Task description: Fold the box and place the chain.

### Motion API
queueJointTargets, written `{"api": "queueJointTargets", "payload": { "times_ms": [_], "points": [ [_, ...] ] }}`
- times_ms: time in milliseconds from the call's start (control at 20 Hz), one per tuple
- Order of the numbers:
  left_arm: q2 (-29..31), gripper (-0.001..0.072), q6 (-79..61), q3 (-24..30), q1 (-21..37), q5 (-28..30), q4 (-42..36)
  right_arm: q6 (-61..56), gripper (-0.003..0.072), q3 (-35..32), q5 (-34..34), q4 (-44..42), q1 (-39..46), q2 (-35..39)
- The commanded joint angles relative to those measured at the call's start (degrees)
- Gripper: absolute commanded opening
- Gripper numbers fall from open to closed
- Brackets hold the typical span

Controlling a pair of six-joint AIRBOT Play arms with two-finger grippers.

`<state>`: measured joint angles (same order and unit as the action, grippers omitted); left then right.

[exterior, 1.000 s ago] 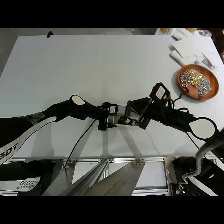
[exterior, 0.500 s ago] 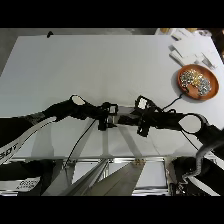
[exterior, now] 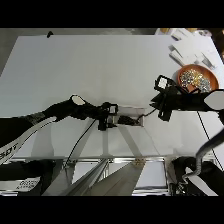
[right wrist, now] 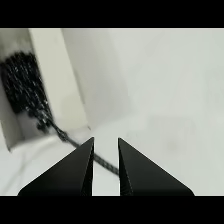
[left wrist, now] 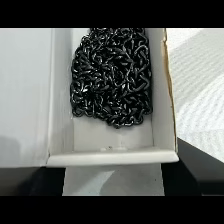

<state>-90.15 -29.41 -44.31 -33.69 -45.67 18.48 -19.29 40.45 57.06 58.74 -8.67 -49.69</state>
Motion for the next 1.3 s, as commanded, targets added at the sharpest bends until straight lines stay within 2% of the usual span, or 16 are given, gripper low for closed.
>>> {"api": "queueJointTargets", "payload": {
  "times_ms": [0,50,150,200,300,450,500,600,750,800,850,900,1100,1250],
  "points": [
    [0.0,0.0252,0.0,0.0,0.0,0.0,0.0,8.1,0.0142,0.6,2.9,5.2,3.1,-4.6],
    [0.0,0.0252,0.0,0.0,0.0,0.0,0.0,11.5,0.0107,0.6,2.9,5.3,3.0,-6.9],
    [0.0,0.0252,0.0,0.0,0.0,0.0,0.0,16.2,0.011,0.6,2.4,5.5,1.4,-12.1],
    [0.0,0.0252,0.0,0.0,0.0,0.0,0.0,17.2,0.0155,0.6,1.7,5.5,0.3,-14.7],
    [0.0,0.0252,0.0,0.0,0.0,0.0,0.0,18.0,0.0392,0.6,0.2,5.3,-1.7,-19.0],
    [0.0,0.0252,0.0,0.0,0.0,0.0,0.0,18.3,0.0395,0.6,-2.3,4.9,-2.9,-22.7],
    [0.0,0.0252,0.0,0.0,0.0,0.0,0.0,18.3,0.0387,0.6,-2.5,4.0,-2.9,-23.4],
    [0.0,0.0252,0.0,0.0,0.0,0.0,0.0,18.4,0.0277,0.5,-2.5,2.3,-2.9,-24.2],
    [0.0,0.0252,0.0,0.0,0.0,0.0,0.0,21.6,0.0254,-0.4,-2.1,-2.1,-2.9,-24.2],
    [0.0,0.0252,0.0,0.0,0.0,0.0,0.0,22.7,0.0197,-1.1,-2.0,-3.3,-2.9,-24.2],
    [0.0,0.0252,0.0,0.0,0.0,0.0,0.0,22.8,0.0088,-1.6,-1.8,-3.5,-2.9,-24.2],
    [0.0,0.0252,0.0,0.0,0.0,0.0,0.0,22.0,0.0018,-1.6,-0.2,-2.2,-2.9,-24.1],
    [0.0,0.0252,0.0,0.0,0.0,0.0,0.0,7.8,0.0018,-1.6,0.3,6.3,-2.4,-17.6],
    [0.0,0.0252,0.0,0.0,0.0,0.0,0.0,-3.3,0.0018,-1.6,2.0,6.5,-2.4,-8.1]
  ]
}}
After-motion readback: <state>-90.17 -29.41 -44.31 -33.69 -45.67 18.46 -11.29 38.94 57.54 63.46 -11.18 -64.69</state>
